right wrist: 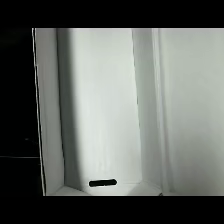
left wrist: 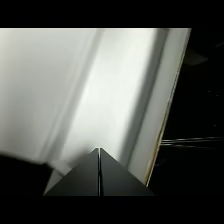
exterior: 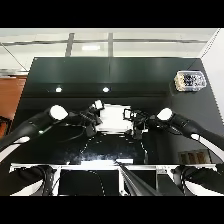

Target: Fold the box and place the chain.

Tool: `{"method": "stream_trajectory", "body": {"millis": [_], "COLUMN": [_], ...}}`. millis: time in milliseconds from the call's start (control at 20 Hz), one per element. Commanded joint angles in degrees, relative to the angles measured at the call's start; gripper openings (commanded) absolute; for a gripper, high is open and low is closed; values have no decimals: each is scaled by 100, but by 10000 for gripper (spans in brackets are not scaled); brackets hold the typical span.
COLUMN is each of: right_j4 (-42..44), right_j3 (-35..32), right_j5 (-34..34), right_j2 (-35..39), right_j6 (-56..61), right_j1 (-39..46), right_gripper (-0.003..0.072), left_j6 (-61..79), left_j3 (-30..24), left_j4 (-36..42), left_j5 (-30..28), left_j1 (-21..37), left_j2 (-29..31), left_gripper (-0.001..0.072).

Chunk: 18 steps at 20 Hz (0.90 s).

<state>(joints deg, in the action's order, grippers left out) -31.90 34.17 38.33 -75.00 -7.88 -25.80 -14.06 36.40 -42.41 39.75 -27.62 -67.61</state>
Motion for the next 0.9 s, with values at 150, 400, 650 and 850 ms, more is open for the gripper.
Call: {"method": "stream_trajectory", "body": {"millis": [150, 400, 650, 850], "right_j4": [-7, -7, -7, -7], "right_j3": [0, 0, 0, 0], "right_j5": [4, 2, 2, 2], "right_j2": [-2, -2, -2, -2], "right_j6": [-4, -7, -7, -4], "right_j1": [-4, -4, -4, -4], "right_gripper": [476, 476, 476, 476], "left_j6": [-4068, -5580, -4660, -3943], "left_j3": [70, -358, -584, -511], "left_j4": [-2142, -750, 632, 1672], "left_j5": [431, 2251, 2415, 2050], "left_j1": [1718, 3359, 3246, 2557], "left_j2": [1539, 826, -708, -1303], "left_gripper": [25, 24, 23, 24]}}
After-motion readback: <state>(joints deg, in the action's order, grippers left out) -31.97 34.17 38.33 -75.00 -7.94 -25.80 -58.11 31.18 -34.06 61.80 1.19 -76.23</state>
